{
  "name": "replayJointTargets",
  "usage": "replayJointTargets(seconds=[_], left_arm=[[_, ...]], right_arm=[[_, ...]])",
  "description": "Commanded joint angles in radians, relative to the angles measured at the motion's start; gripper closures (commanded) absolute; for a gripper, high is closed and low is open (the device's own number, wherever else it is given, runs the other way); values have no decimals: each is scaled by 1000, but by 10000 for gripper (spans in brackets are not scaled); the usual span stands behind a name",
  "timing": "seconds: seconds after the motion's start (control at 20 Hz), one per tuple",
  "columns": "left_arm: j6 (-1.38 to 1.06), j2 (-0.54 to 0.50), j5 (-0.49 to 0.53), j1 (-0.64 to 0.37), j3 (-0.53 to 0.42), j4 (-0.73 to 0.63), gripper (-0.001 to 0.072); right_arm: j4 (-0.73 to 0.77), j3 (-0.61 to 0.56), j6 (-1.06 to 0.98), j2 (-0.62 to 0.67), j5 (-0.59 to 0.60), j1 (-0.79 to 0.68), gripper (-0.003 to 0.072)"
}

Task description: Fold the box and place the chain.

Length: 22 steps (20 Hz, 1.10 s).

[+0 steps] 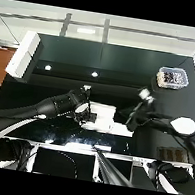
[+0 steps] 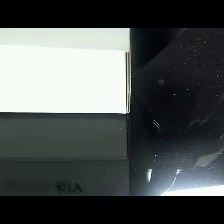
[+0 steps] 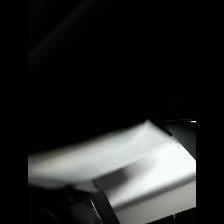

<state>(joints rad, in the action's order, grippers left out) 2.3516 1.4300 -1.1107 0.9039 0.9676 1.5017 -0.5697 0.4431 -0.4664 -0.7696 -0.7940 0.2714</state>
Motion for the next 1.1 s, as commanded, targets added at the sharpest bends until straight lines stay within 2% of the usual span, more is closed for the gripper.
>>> replayJointTargets(seconds=[0.0,0.15,0.25,0.45,0.6,0.7,0.9,1.05], left_arm=[[1,0,3,0,0,0,683],[1,0,3,0,0,0,683],[1,0,3,0,0,0,683],[1,0,3,0,0,0,683],[1,0,3,0,0,0,683],[1,0,5,0,0,0,683],[1,0,7,0,0,0,683],[1,0,6,0,0,0,683]], right_arm=[[-184,0,-494,93,-192,-258,675],[-389,-51,-863,84,-220,-449,675],[-374,-100,-918,38,-283,-528,675],[-261,-166,-876,-117,-358,-517,675],[-135,-174,-768,-235,-372,-425,675],[-57,-174,-706,-292,-341,-348,675],[91,-173,-583,-344,-259,-220,674],[172,-154,-488,-345,-283,-192,672]])
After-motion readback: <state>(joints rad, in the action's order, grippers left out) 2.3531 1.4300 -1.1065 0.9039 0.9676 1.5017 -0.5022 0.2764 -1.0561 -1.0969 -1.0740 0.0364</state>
